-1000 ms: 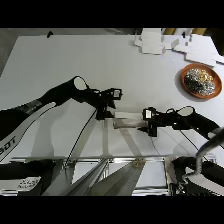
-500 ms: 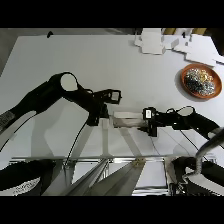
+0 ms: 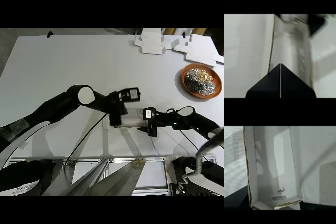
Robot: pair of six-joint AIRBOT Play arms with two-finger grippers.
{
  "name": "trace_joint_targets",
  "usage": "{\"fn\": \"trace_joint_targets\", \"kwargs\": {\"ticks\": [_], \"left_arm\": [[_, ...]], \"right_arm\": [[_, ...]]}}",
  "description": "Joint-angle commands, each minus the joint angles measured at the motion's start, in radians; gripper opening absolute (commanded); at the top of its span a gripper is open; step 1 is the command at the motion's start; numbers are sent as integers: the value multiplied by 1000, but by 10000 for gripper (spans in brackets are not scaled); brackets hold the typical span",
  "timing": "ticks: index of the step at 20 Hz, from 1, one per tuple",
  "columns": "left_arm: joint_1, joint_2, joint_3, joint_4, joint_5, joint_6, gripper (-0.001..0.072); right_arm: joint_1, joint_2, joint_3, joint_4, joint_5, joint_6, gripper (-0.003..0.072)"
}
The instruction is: Fold the box and place the chain.
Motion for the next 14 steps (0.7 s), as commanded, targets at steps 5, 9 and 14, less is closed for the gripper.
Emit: {"fn": "trace_joint_targets", "kwargs": {"ticks": [5,9,14], "left_arm": [[58,-171,1,-71,168,-36,3],[77,-113,1,-38,94,-39,4],[77,42,1,182,-218,-137,2]], "right_arm": [[0,0,0,0,0,0,407],[0,0,0,0,0,0,407],[0,0,0,0,0,0,407]]}}
